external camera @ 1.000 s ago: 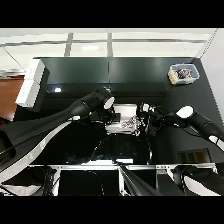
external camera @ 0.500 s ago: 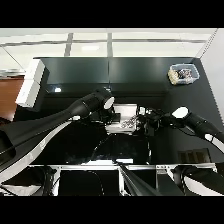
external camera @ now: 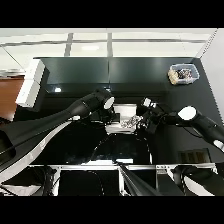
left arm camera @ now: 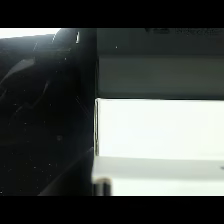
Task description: Fold the box and place the chain.
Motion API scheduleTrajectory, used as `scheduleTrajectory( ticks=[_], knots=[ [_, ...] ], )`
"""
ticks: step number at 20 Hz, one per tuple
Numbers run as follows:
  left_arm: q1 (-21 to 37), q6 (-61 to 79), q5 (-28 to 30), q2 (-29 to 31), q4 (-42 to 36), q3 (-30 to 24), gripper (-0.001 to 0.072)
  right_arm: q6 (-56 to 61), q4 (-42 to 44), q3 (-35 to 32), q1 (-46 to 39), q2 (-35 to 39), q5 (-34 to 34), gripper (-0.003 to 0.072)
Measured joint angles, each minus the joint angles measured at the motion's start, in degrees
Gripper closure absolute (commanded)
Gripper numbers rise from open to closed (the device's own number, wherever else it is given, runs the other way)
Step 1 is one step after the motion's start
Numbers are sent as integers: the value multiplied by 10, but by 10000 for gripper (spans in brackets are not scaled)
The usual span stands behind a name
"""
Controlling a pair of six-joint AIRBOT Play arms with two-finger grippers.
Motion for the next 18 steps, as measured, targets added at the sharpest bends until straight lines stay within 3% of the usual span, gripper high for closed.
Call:
scheduleTrajectory(
  ticks=[6,11,12,13,14,18],
  knots=[
    [0,0,0,0,0,0,681,132,35,9,0,136,38,660],
    [0,0,0,0,0,0,681,179,178,26,3,172,56,659],
    [0,0,0,0,0,0,681,183,199,26,7,170,58,628],
    [0,0,0,0,0,0,681,191,213,27,10,165,60,402],
    [0,0,0,0,0,0,681,200,221,28,14,157,60,308],
    [0,0,0,0,0,0,681,235,193,29,12,134,61,311]
  ],
)
